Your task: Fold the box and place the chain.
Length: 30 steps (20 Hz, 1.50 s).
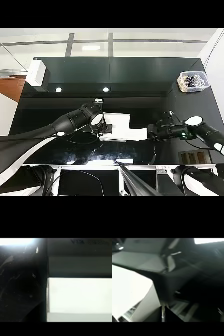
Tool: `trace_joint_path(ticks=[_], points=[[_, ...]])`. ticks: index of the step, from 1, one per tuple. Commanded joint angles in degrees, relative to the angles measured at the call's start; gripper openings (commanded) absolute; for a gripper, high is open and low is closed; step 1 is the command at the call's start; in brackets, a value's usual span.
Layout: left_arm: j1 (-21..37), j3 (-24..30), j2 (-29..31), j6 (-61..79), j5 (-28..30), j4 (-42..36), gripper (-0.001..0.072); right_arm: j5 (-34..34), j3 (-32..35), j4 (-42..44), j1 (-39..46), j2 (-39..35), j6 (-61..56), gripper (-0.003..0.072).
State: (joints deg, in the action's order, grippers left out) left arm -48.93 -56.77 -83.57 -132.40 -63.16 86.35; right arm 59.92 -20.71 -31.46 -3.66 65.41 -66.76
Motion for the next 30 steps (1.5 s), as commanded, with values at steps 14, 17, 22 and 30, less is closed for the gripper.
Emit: trace_joint_path(ticks=[14, 17, 22, 30], points=[[0.0, 0.0, 0.0, 0.0, -0.1, 0.0, 0.0031, -0.2, -9.1, 3.3, -13.2, 1.1, 1.7, 0.0550], [0.0, 0.0, 0.0, 0.0, -0.1, 0.1, 0.0031, -6.2, -11.8, -3.4, -19.0, 1.1, -7.2, 0.0547], [0.0, 0.0, 0.0, 0.0, 0.0, 0.2, 0.0031, -10.5, -16.1, -17.2, -27.7, 1.1, -26.9, 0.0530], [0.0, 0.0, 0.0, 0.0, 0.1, 0.7, 0.0031, -11.2, -20.8, -32.9, -35.7, 1.4, -45.0, 0.0424]])
